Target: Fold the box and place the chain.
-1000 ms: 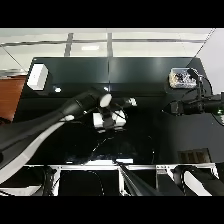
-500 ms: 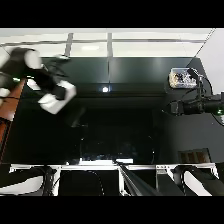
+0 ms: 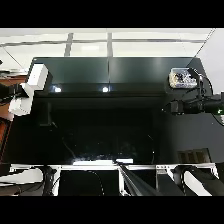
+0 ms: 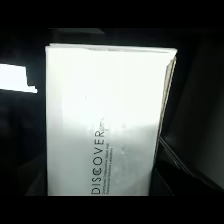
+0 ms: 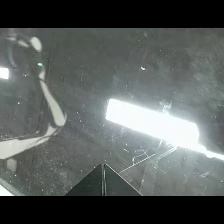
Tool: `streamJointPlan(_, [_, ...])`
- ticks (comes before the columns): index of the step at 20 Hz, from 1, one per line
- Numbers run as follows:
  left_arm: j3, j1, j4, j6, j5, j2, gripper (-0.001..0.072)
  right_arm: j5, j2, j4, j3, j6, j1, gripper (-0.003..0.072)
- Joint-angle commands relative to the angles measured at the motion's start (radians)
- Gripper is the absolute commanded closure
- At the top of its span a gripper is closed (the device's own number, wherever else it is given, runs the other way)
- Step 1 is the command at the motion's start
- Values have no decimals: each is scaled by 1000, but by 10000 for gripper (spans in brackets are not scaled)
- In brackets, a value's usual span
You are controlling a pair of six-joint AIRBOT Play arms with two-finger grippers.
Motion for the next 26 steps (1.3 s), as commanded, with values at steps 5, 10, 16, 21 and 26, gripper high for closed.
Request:
streamJointPlan(5, [16,-9,-34,139,212,-159,433,-45,0,0,-1,5,0,668])
streamJointPlan(10, [69,-59,-16,141,250,-198,-6,-55,0,0,-1,8,0,668])
streamJointPlan(16, [413,-82,34,-162,-47,-159,-1,-89,0,13,-1,8,23,668])
streamJointPlan(21, [464,-134,-117,-267,-275,-37,684,-359,-1,5,-27,2,180,668])
streamJointPlan(26, [-79,-366,-138,-199,93,402,684,-428,-1,-123,-98,3,246,667])
